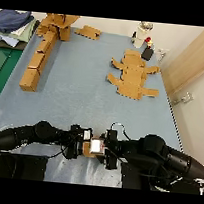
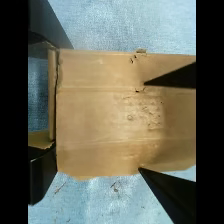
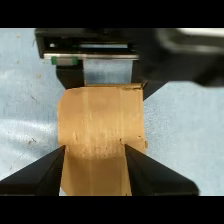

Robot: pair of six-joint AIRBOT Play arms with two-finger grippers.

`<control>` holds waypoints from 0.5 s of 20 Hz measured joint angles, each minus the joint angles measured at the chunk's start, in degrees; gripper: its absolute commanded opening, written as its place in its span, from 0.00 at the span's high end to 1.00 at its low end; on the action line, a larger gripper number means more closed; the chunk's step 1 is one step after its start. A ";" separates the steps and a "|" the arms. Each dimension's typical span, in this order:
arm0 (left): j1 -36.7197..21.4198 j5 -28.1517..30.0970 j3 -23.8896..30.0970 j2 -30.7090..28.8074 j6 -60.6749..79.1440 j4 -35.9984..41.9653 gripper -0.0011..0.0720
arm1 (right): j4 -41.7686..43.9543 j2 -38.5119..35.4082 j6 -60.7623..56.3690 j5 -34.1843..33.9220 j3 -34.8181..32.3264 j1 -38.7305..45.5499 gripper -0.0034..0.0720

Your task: Fold the box.

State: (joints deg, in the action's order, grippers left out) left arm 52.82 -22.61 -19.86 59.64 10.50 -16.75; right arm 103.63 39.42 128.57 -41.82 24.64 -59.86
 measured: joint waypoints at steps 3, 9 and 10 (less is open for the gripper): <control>0.00 0.00 0.00 0.00 0.00 0.00 0.46 | -5.22 0.39 -1.20 0.70 0.00 -2.16 0.26; 0.00 0.02 0.00 0.00 0.00 0.02 0.46 | -14.73 0.52 -3.63 2.69 0.09 -5.14 0.47; 0.00 0.15 0.00 0.00 -0.02 0.02 0.46 | -15.45 0.52 -3.96 2.78 0.11 -5.64 0.49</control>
